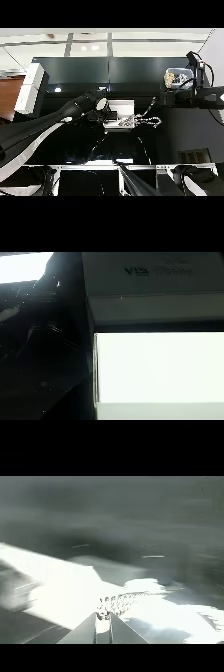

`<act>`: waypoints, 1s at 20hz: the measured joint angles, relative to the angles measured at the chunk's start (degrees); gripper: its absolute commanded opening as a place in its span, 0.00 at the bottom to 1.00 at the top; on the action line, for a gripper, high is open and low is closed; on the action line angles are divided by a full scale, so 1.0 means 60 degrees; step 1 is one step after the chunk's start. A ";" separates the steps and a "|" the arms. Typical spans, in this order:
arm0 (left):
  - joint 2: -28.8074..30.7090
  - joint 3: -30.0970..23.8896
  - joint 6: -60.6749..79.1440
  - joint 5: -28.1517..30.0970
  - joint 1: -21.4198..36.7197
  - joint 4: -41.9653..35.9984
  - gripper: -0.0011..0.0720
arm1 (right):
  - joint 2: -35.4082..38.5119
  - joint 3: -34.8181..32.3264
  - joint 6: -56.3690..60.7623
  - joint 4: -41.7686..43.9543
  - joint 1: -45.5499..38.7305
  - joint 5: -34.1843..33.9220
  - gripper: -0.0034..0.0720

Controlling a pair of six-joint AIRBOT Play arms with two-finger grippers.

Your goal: Fold the box and place the chain.

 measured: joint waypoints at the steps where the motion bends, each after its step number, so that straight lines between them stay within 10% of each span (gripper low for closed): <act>1: 0.0000 0.0000 0.0004 -0.0004 0.0000 0.0004 0.06 | 0.0091 0.0000 -0.0379 0.0761 0.0087 -0.0018 0.07; 10: 0.0000 0.0000 0.0004 -0.0007 0.0000 0.0000 0.06 | -0.0474 -0.0186 -0.1308 0.2197 0.1639 -0.1038 0.08; 13: 0.0000 0.0000 0.0004 -0.0007 0.0000 0.0004 0.06 | -0.1129 -0.0586 -0.1304 0.1949 0.1818 -0.1275 0.41; 20: 0.0000 0.0000 0.0004 -0.0011 0.0000 0.0004 0.06 | -0.0761 -0.0331 -0.1687 -0.0495 0.0259 0.0255 0.41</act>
